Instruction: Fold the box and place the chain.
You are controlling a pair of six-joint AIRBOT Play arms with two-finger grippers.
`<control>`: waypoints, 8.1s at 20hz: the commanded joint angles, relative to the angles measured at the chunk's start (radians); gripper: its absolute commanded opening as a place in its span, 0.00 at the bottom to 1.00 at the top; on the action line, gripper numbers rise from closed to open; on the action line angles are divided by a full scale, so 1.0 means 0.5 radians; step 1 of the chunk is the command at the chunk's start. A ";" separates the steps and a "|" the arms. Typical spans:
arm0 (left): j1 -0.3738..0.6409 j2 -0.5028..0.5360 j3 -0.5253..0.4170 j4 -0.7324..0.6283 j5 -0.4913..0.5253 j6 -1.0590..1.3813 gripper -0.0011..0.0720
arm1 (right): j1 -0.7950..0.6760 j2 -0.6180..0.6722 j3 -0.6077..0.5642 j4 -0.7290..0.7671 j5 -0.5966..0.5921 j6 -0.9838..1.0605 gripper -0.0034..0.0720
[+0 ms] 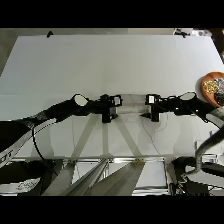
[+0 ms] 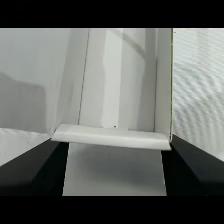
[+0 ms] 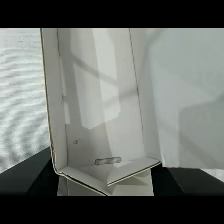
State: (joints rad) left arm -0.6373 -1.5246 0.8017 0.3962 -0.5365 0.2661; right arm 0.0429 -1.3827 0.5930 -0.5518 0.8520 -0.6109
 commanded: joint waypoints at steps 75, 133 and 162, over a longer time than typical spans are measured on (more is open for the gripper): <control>0.000 -0.113 0.001 -0.207 -0.072 0.185 0.70 | 0.002 0.002 0.000 0.011 0.565 0.022 0.59; -0.001 -0.043 0.000 -0.161 -0.169 0.161 0.69 | 0.001 0.707 -0.001 -0.736 0.362 1.072 0.36; -0.001 -0.090 0.000 -0.163 -0.188 0.162 0.70 | 0.002 0.565 -0.003 -0.700 0.268 1.050 0.44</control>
State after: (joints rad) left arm -0.6369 -1.5700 0.8021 0.3141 -0.6266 0.3462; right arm 0.0437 -1.0992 0.5919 -0.9073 0.9993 -0.0799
